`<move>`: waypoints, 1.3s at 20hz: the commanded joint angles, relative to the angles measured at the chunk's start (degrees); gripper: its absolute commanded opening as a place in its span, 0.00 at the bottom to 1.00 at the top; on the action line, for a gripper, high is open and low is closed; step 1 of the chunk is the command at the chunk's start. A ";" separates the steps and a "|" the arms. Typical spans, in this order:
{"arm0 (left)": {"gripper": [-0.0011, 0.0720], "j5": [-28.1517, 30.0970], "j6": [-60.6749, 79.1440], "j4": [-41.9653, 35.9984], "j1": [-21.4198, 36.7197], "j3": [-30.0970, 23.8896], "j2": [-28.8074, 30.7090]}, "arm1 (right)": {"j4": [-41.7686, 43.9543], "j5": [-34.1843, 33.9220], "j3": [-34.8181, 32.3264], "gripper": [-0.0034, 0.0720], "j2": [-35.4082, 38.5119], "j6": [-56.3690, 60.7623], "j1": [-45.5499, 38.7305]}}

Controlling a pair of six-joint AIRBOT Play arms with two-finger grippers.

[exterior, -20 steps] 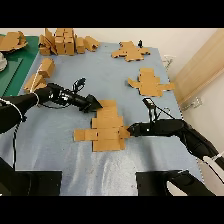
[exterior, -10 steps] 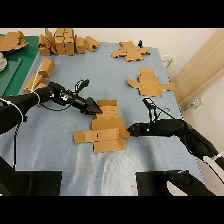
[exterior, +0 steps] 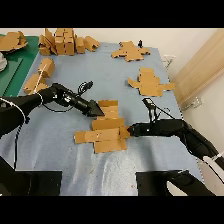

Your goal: Fold the box.

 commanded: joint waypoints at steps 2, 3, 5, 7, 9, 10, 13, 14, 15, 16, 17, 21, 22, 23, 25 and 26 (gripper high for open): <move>0.08 0.52 0.92 0.13 -0.57 0.07 -0.02 | 0.02 0.04 -0.02 0.05 0.04 0.02 0.04; 0.09 0.90 1.05 0.11 -0.59 0.07 -0.02 | 0.02 0.04 -0.02 0.05 0.04 0.00 0.04; 0.08 1.44 1.09 0.11 -0.57 0.07 -0.02 | 0.02 0.07 -0.02 0.05 0.04 0.00 0.04; 0.03 1.44 1.53 0.11 -0.57 0.07 -0.02 | 0.02 0.07 -0.02 0.05 0.04 0.00 0.04; 0.03 1.46 3.06 0.11 -0.57 0.07 -0.02 | 0.02 0.09 -0.02 0.05 0.04 0.02 0.04; 0.03 1.70 3.72 0.11 -0.55 0.07 -0.02 | 0.02 0.11 -0.02 0.05 0.04 0.02 0.04; 0.03 2.69 5.70 0.09 -0.57 0.09 0.11 | 0.37 -0.17 0.04 0.05 0.13 0.50 0.02; 0.03 2.69 7.13 0.11 -0.63 0.07 0.44 | 0.72 -1.57 0.59 0.13 0.13 2.12 0.00; 0.03 2.78 9.46 0.13 -0.94 0.07 1.07 | 0.70 -3.34 1.53 0.34 0.13 3.91 0.00; 0.03 3.26 12.41 0.22 -1.46 0.07 2.12 | 0.63 -5.33 2.71 0.44 0.13 5.09 0.00; 0.03 4.15 14.99 0.42 -1.97 0.07 3.37 | 0.59 -7.06 4.07 0.44 0.13 5.79 -0.04; 0.03 9.66 26.08 7.02 -4.63 0.04 9.62 | 0.00 -8.76 9.44 0.44 0.13 13.20 -1.44; 0.03 10.49 28.11 9.14 -5.22 -0.13 11.06 | -0.04 -9.09 11.19 0.44 0.31 15.26 -2.21; 0.03 11.02 30.12 9.79 -5.60 -0.74 12.59 | -0.44 -9.25 12.70 0.44 0.94 17.00 -3.04; 0.03 12.39 36.39 8.37 -5.64 -3.80 16.26 | -2.78 -8.83 15.43 0.44 3.34 21.73 -5.16; 0.03 14.16 40.00 6.93 -5.55 -6.36 18.25 | -3.98 -8.55 16.46 0.44 4.98 24.15 -6.45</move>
